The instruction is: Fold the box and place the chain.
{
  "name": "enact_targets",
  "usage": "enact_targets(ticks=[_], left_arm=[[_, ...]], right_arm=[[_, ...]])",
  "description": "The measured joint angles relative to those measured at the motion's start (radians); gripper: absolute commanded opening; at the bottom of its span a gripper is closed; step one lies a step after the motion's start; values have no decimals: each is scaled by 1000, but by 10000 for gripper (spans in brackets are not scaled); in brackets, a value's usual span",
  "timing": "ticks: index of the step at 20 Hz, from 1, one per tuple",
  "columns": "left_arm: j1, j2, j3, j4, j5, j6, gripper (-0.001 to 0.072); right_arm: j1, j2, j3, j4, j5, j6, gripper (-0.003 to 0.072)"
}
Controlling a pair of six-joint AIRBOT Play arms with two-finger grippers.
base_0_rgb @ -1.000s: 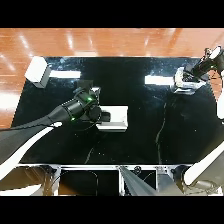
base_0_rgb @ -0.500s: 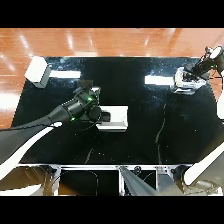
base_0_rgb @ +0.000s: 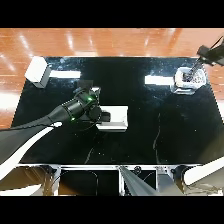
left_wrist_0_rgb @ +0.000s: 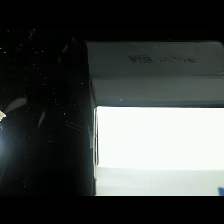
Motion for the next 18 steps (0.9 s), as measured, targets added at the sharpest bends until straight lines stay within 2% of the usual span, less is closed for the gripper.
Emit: enact_targets(ticks=[10,14,18], left_arm=[[0,0,0,1,-19,2,19],[0,0,0,0,-26,2,19],[0,0,0,0,-29,1,19]], right_arm=[[3,397,0,63,-12,-27,12],[55,547,0,87,63,-68,14],[210,668,-3,94,166,-94,17]])
